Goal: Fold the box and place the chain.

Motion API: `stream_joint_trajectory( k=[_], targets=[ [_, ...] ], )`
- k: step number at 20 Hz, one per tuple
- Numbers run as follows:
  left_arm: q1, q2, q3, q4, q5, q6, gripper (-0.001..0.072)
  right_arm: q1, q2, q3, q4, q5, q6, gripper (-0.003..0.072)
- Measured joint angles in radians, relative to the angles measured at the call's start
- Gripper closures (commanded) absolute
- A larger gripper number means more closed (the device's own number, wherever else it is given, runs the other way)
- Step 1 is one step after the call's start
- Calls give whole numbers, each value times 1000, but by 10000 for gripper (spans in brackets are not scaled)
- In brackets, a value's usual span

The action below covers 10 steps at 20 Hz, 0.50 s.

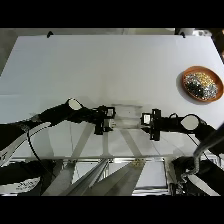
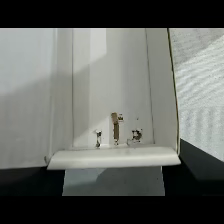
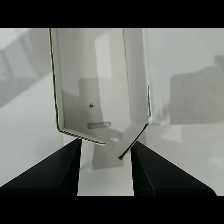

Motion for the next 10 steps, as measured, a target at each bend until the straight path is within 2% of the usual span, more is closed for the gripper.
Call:
stream_joint_trajectory(
  k=[3,10],
  targets=[
    [0,0,0,0,0,0,372,23,0,0,5,-32,-1,394],
    [0,0,0,0,0,0,372,35,0,0,9,-40,1,396]
  ],
)
